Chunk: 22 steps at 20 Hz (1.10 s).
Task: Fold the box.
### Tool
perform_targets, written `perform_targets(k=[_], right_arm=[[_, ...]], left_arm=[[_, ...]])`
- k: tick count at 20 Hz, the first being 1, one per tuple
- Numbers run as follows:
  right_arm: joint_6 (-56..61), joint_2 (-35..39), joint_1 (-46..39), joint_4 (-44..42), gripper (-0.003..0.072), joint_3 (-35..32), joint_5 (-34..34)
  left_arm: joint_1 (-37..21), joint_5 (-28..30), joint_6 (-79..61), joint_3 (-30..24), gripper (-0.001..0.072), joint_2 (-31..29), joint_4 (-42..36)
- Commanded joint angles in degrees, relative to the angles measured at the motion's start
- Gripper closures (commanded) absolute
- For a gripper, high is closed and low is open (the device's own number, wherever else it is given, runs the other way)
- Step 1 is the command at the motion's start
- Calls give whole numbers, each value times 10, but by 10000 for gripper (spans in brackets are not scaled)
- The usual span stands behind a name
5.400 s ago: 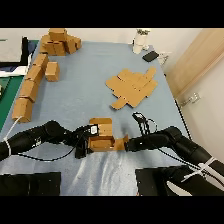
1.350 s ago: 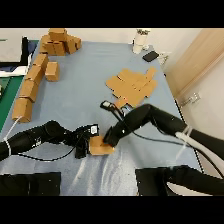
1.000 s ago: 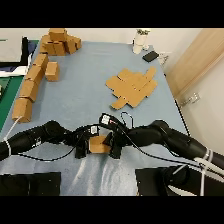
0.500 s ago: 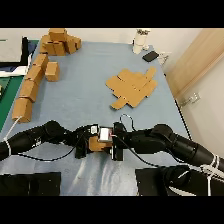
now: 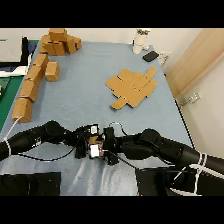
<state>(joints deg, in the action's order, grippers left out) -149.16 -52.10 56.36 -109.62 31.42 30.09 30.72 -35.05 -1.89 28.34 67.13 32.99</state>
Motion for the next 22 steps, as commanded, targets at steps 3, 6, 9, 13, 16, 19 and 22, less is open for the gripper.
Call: perform_targets(k=[3, 6, 9, 13, 16, 19, 22], right_arm=[[47, -17, 12, 103, 224, 0, -44], [62, -15, 12, 123, 324, 0, -43], [62, 4, 21, 123, 329, 0, -43], [76, 10, 22, 149, 412, 0, -44], [114, 10, 22, 190, 474, 0, -45], [117, 10, 23, 193, 476, 0, -42], [117, 9, 23, 192, 476, -1, -39]], left_arm=[[0, 0, 0, 0, 321, 0, 0], [0, 0, 0, 0, 321, 0, 0], [0, 0, 0, 0, 321, 0, 0], [0, 0, 0, 0, 321, 0, 0], [0, 0, 0, 0, 321, 0, 0], [0, 0, 0, 0, 321, 0, 0], [0, 0, 0, 0, 321, 0, 0]])
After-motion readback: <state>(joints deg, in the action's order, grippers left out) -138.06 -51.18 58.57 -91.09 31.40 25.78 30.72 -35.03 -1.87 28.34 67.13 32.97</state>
